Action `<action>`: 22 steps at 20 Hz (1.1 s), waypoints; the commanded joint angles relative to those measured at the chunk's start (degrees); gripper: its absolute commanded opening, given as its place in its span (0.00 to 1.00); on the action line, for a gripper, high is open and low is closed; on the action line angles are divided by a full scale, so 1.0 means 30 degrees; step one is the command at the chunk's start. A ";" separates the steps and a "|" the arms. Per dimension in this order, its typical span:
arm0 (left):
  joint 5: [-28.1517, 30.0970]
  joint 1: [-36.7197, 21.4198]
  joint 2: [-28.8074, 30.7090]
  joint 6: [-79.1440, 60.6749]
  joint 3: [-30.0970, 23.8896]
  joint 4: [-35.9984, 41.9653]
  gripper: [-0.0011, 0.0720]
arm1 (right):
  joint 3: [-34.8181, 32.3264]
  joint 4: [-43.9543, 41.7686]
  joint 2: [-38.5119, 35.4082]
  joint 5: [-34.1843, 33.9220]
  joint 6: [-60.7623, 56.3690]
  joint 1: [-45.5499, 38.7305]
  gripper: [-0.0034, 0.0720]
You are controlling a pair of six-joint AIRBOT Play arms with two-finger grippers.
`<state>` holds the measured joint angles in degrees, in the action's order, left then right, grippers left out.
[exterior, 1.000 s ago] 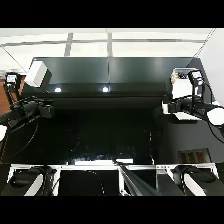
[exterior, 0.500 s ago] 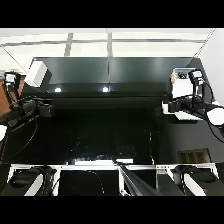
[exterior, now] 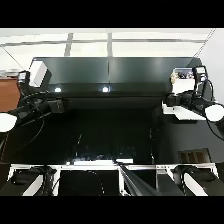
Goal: Fold the box and place the chain.
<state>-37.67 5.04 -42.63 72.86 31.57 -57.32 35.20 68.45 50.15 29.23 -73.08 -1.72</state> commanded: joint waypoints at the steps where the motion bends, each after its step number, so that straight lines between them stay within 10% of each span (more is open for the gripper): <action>1: -0.2251 -0.0423 -0.1683 0.0962 0.1049 -0.0838 1.00 | 0.1253 0.4816 0.0721 0.0772 -0.5654 -0.3279 1.00; 6: -0.5566 -0.0918 -0.1960 0.6900 0.1843 -0.9173 0.99 | 0.4663 0.5166 0.4371 0.1020 -0.6295 -1.3041 1.00; 12: -0.5187 -0.0918 -0.1960 0.7308 0.1843 -0.8510 0.99 | 1.0732 -0.1297 1.1256 0.8954 0.7461 -1.5067 1.00; 17: -0.4452 -0.0896 -0.1960 0.7286 0.1843 -0.7715 0.99 | 1.2262 -0.1100 1.4025 0.9500 0.9027 -1.4557 0.98; 21: -0.4430 -0.0896 -0.1960 0.7293 0.1843 -0.7206 0.99 | 1.2262 -0.1005 1.4666 0.9391 1.0171 -1.3704 0.67; 22: -0.4452 -0.0889 -0.1960 0.7293 0.1843 -0.7176 0.99 | 1.2269 -0.0998 1.4666 0.9398 1.0149 -1.3559 0.41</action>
<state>-51.29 2.37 -48.51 94.70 37.04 -79.90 71.37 65.95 92.58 56.47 -46.04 -43.70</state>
